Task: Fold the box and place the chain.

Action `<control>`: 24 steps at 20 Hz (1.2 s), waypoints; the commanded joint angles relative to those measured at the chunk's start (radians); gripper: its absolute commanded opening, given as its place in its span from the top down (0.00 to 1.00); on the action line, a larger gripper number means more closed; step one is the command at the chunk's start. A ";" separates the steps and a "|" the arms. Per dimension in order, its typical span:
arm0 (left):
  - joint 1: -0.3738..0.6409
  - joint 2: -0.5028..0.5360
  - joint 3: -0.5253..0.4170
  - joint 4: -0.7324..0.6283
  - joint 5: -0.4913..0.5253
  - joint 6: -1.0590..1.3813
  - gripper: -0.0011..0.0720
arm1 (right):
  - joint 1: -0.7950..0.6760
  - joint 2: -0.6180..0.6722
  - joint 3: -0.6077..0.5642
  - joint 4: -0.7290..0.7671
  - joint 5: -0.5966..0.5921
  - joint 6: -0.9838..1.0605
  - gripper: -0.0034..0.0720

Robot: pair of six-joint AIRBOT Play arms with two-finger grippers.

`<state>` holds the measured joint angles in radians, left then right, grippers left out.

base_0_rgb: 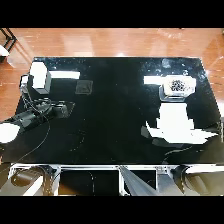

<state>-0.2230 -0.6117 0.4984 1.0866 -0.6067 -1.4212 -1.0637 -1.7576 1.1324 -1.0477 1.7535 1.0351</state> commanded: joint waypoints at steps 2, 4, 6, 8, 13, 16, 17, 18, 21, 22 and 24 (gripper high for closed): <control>0.000 0.000 0.001 0.001 0.000 0.000 0.12 | 0.000 0.002 0.000 0.000 0.010 -0.013 0.93; 0.000 0.000 0.001 0.001 0.001 0.000 0.12 | 0.000 0.008 -0.001 0.004 0.010 -0.016 0.93; 0.000 0.000 0.001 0.000 0.007 0.000 0.12 | 0.002 0.026 -0.010 0.033 0.007 -0.032 0.93; 0.000 0.000 0.001 -0.001 0.008 0.000 0.12 | 0.010 0.061 -0.043 0.080 -0.010 -0.066 0.93; 0.000 0.000 0.001 -0.008 0.006 0.000 0.12 | 0.114 0.194 -0.159 0.163 -0.128 -0.071 0.93; 0.000 0.000 0.001 -0.022 0.003 0.000 0.12 | 0.229 0.290 -0.244 0.363 -0.170 -0.090 0.93; 0.000 0.000 0.001 -0.032 0.002 0.000 0.12 | 0.278 0.328 -0.274 0.407 -0.190 -0.090 0.93; 0.000 0.000 0.001 -0.043 -0.002 0.000 0.12 | 0.330 0.367 -0.301 0.431 -0.221 -0.087 0.93; 0.000 0.000 0.000 -0.079 -0.011 0.000 0.12 | 0.519 0.518 -0.408 0.507 -0.354 -0.066 0.93; 0.000 0.000 0.000 -0.082 -0.019 0.000 0.12 | 0.586 0.569 -0.443 0.532 -0.413 -0.054 0.93; 0.000 0.000 0.001 -0.088 -0.065 0.000 0.12 | 0.726 0.676 -0.503 0.563 -0.552 -0.004 0.93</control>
<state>-0.2230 -0.6113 0.4984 1.0195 -0.6243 -1.4212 -0.5098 -1.2156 0.7139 -0.5701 1.3899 0.9810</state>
